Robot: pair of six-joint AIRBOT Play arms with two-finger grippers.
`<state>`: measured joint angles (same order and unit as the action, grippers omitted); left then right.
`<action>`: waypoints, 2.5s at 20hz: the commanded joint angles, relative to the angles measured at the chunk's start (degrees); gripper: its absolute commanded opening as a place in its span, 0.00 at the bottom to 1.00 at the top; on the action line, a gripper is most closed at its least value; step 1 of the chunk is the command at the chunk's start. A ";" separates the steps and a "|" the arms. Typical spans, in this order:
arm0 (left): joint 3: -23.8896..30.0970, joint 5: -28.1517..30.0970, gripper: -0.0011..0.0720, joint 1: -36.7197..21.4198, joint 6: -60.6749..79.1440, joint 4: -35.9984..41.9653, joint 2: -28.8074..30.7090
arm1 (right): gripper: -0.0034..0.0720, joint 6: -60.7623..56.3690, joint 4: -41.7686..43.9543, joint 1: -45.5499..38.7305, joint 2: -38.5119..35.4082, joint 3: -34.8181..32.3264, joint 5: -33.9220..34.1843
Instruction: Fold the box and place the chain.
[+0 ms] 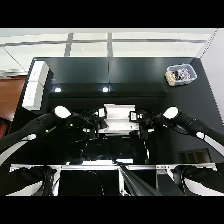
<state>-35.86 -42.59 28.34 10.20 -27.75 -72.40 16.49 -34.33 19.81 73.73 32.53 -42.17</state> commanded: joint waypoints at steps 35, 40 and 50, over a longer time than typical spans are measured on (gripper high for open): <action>-4.83 -25.29 0.87 -16.55 -64.59 1.70 -8.83 | 0.29 0.04 0.00 0.07 0.00 0.00 0.00; -10.84 -21.03 0.76 -9.01 -76.24 -8.90 -8.81 | 0.29 0.04 0.00 0.07 0.00 0.00 0.00; -17.70 -19.12 0.57 -0.57 -99.27 -20.96 -8.81 | 0.29 0.02 0.00 0.07 0.00 0.00 0.00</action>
<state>-52.69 -62.94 25.89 -80.93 -43.83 -81.23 16.53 -34.35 19.81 73.73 32.53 -42.15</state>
